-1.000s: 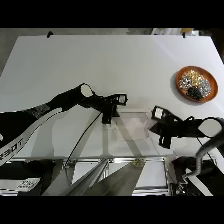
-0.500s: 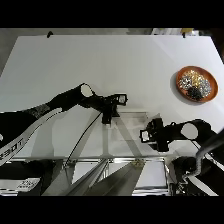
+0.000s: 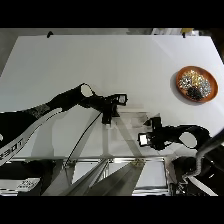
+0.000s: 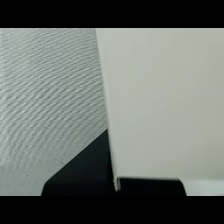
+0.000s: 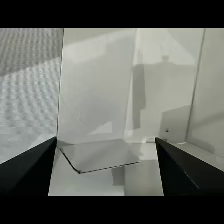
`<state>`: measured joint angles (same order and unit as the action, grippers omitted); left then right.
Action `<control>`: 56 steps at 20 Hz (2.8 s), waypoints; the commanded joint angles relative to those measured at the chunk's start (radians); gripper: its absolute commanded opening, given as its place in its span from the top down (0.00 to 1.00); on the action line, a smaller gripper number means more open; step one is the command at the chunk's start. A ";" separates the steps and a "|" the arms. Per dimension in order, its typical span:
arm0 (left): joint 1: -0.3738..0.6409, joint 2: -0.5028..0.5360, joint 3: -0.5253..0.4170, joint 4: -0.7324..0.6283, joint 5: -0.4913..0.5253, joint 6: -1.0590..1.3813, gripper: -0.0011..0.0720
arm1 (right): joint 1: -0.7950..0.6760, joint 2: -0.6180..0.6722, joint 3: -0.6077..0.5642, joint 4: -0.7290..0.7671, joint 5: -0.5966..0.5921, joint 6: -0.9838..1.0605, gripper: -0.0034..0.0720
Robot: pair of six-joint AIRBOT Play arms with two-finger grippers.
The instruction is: Fold the box and place the chain.
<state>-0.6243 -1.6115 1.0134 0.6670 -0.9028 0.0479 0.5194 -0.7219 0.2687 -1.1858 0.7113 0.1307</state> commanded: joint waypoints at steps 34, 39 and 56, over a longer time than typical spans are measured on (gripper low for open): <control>-0.001 0.000 0.001 0.000 0.000 0.000 0.97 | -0.386 -0.242 0.118 0.482 0.089 -0.391 0.08; -0.001 0.000 0.001 0.000 0.000 0.000 0.97 | -0.416 -0.352 0.163 0.527 0.131 -0.478 0.08; -0.001 0.000 0.001 0.000 0.000 0.000 0.97 | -0.415 -0.500 0.165 0.576 0.172 -0.551 0.25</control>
<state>-0.6247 -1.6119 1.0134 0.6674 -0.9043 0.0486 0.1040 -1.2121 0.4339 -0.6060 0.8822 -0.4202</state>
